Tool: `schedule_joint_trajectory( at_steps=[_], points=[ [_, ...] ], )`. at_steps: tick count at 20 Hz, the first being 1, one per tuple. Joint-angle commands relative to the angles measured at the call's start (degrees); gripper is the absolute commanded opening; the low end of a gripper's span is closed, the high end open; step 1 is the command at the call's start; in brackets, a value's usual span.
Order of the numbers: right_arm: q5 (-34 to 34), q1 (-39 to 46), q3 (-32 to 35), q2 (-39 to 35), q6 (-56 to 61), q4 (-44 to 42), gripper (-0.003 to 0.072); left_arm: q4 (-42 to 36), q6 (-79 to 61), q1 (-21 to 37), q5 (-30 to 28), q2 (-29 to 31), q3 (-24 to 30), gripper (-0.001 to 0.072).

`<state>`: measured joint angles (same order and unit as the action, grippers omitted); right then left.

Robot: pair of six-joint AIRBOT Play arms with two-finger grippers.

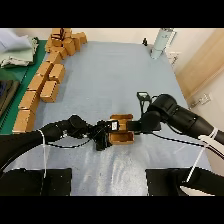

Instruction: Fold the box.

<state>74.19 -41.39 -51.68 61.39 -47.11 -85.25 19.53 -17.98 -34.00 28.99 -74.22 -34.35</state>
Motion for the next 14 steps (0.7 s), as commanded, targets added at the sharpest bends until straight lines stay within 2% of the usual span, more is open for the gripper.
schedule_joint_trajectory(
  at_steps=[1,2,4,6,7,9,10,11,14],
  points=[
    [1.5,6.0,-0.2,-0.7,-3.7,0.5,0.0083,0.0,0.0,0.0,0.0,0.0,0.0,0.0522],
    [0.2,9.1,-0.2,0.1,-6.7,0.2,0.0036,0.0,0.0,0.1,0.0,0.0,0.0,0.0522],
    [-4.1,16.6,-0.2,3.0,-14.8,-5.3,0.0023,0.0,0.0,0.0,0.0,0.0,0.0,0.0522],
    [-9.0,25.6,-0.2,7.8,-27.4,-21.2,0.0022,0.0,0.0,0.0,0.0,0.0,0.0,0.0522],
    [-10.2,29.9,-0.2,10.9,-36.3,-33.4,0.0022,0.0,0.0,0.0,0.0,0.0,0.0,0.0522],
    [-7.9,34.9,-1.1,17.2,-53.4,-53.6,0.0022,0.0,0.0,0.0,0.0,0.0,0.0,0.0522],
    [-4.7,35.8,-2.3,20.3,-60.6,-60.4,0.0022,0.0,0.0,0.0,0.0,0.0,0.0,0.0522],
    [-1.3,35.6,-3.8,22.9,-64.8,-63.1,0.0022,0.0,0.0,0.1,0.0,0.0,0.0,0.0522],
    [4.5,33.1,-6.3,25.5,-73.1,-63.0,0.0016,0.0,0.0,0.0,0.0,0.0,0.0,0.0522]
  ],
)
